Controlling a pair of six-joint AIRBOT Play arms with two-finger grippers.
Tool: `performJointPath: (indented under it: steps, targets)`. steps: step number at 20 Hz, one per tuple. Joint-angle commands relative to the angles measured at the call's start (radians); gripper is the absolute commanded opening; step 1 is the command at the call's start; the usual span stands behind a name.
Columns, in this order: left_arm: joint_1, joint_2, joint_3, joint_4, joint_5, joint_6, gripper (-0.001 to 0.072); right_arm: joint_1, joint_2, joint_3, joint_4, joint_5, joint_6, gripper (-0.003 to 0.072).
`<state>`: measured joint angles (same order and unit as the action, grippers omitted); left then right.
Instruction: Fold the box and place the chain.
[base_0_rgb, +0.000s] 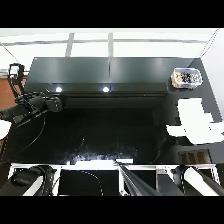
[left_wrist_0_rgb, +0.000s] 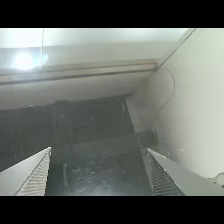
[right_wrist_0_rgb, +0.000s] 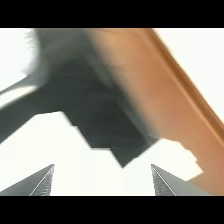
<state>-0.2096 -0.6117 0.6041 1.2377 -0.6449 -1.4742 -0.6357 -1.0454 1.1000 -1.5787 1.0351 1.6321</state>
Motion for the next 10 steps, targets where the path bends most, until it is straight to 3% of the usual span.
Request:
performJointPath:
  steps: [1,5,10]
  targets:
    - [0.0,-0.001,0.0,0.0,-0.024,0.0,0.0707,-0.288,-0.203,0.114,0.047,0.104,-0.051,0.0716]
    - [0.0,-0.001,0.0,-0.001,-0.028,0.0,0.0707,-0.489,-0.409,0.192,0.447,0.242,-0.398,0.0715]
    - [0.0,-0.001,0.0,-0.001,-0.028,0.0,0.0707,-0.547,-0.627,0.327,0.566,0.414,-0.546,0.0714]
